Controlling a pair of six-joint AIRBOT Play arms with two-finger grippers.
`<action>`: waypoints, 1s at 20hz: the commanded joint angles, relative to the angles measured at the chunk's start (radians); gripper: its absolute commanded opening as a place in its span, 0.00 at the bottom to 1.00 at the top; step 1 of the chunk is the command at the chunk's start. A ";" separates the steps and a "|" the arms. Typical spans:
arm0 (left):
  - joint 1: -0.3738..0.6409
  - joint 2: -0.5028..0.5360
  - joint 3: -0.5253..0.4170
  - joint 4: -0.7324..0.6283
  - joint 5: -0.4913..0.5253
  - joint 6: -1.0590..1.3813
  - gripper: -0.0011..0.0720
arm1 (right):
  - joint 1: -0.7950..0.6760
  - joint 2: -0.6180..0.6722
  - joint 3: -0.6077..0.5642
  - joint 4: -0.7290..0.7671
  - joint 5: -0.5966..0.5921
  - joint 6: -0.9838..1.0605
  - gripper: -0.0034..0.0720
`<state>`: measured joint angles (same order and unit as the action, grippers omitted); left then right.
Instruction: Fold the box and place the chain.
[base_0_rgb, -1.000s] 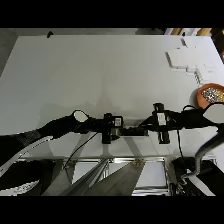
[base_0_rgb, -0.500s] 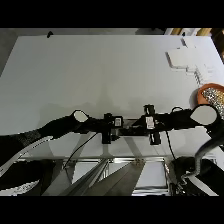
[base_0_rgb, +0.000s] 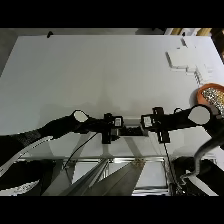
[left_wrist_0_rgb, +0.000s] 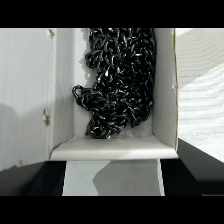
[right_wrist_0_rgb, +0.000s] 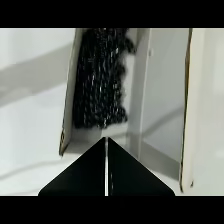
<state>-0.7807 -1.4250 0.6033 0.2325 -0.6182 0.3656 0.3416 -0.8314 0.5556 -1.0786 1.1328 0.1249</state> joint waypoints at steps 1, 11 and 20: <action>0.000 0.000 0.000 0.000 0.000 0.000 0.49 | -0.057 -0.001 -0.039 -0.050 0.012 0.027 0.07; 0.000 0.000 0.000 0.000 0.000 0.000 0.49 | -0.057 -0.001 -0.087 -0.042 -0.024 0.025 0.07; 0.000 0.000 0.000 0.000 0.000 0.000 0.49 | -0.050 0.092 0.154 0.119 0.280 0.069 0.07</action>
<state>-0.7807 -1.4250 0.6033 0.2325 -0.6182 0.3656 0.2897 -0.7540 0.6079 -1.0721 1.3033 0.1791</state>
